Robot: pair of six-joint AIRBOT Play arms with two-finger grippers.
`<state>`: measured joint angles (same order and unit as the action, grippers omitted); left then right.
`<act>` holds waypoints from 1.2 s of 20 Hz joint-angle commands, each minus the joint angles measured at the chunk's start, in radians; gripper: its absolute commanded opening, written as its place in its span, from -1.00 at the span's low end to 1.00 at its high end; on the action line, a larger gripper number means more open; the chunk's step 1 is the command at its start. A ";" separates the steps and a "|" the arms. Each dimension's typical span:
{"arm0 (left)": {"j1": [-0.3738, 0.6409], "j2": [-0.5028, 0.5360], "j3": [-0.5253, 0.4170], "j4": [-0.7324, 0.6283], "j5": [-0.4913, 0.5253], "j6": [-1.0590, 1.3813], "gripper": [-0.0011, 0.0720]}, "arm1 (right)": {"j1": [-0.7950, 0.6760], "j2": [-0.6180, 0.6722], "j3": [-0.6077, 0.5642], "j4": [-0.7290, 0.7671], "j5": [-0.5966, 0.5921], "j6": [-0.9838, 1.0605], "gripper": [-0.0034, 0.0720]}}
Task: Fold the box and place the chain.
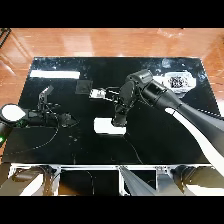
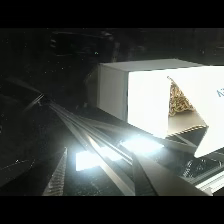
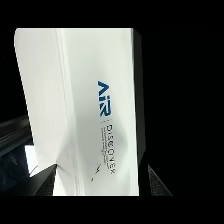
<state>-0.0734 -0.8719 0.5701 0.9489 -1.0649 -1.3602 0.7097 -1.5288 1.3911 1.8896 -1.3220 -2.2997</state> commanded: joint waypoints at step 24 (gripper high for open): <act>0.001 0.000 0.001 0.001 0.010 0.000 0.42 | 0.010 -0.001 0.001 -0.017 -0.018 0.003 -0.65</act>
<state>-0.0734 -0.8719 0.5701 0.9489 -1.0550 -1.3602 0.7197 -1.5288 1.3914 1.8725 -1.3392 -2.2967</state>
